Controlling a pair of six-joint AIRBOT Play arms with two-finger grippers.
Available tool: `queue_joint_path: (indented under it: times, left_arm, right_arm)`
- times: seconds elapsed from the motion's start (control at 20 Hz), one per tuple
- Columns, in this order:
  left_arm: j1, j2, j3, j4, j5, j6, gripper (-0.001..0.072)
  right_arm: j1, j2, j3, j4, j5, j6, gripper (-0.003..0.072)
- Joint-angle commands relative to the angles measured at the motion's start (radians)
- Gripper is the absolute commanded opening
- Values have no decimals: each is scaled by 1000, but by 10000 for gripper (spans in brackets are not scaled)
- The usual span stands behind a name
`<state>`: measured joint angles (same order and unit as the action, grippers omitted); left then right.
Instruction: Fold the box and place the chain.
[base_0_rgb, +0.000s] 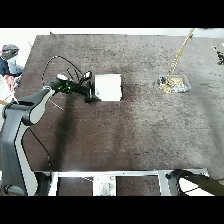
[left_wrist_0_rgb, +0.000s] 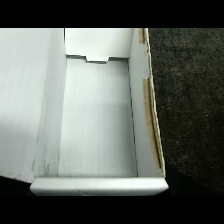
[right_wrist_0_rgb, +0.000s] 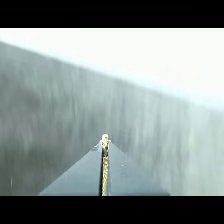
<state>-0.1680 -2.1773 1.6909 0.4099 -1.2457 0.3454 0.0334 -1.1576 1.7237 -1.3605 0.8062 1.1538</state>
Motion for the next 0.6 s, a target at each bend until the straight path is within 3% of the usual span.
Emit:
queue_joint_path:
  times: [0.0,0.35,0.55]
  left_arm:
    - [1,1,0,0,0,0,415]
    - [1,1,0,0,0,0,414]
    - [1,1,0,0,0,0,415]
  right_arm:
    - [121,75,1,0,-212,-71,13]
    - [305,32,-1,25,-232,-69,13]
    - [388,-37,-3,78,-93,-55,13]
